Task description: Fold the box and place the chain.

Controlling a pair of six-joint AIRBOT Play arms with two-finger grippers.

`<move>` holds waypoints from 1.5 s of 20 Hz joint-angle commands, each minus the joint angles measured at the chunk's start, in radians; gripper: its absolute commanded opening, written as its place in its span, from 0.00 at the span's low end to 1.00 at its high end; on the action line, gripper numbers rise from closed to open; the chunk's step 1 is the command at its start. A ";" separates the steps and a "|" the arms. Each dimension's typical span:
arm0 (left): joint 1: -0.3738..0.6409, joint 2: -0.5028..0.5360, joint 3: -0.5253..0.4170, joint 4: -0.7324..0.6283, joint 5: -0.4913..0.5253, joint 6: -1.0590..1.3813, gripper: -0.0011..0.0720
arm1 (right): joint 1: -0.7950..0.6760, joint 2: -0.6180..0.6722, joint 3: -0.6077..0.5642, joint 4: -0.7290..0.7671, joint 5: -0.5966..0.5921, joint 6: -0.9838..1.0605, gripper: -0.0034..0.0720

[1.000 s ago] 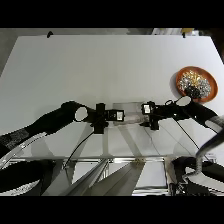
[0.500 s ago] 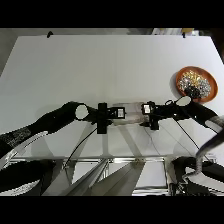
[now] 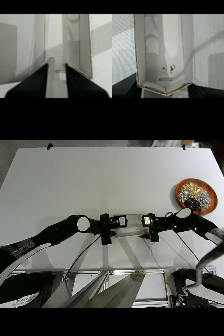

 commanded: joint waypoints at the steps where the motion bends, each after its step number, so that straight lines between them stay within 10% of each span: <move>1: -0.011 -0.016 0.000 -0.029 0.017 0.000 0.54 | 0.000 0.000 0.000 0.000 0.001 0.000 0.57; 7: -0.010 -0.013 0.000 -0.028 -0.014 -0.005 0.70 | 0.000 0.000 0.000 0.000 0.001 0.000 0.57; 11: 0.010 0.058 0.000 0.047 -0.133 -0.101 0.09 | 0.000 0.000 0.000 0.000 0.001 0.000 0.57; 21: 0.107 0.308 0.000 0.439 -0.331 -0.994 0.02 | 0.000 0.000 0.000 0.000 0.002 0.000 0.57; 30: 0.201 0.208 0.000 0.404 -0.309 -1.490 0.02 | 0.000 0.000 0.000 0.000 0.002 0.000 0.57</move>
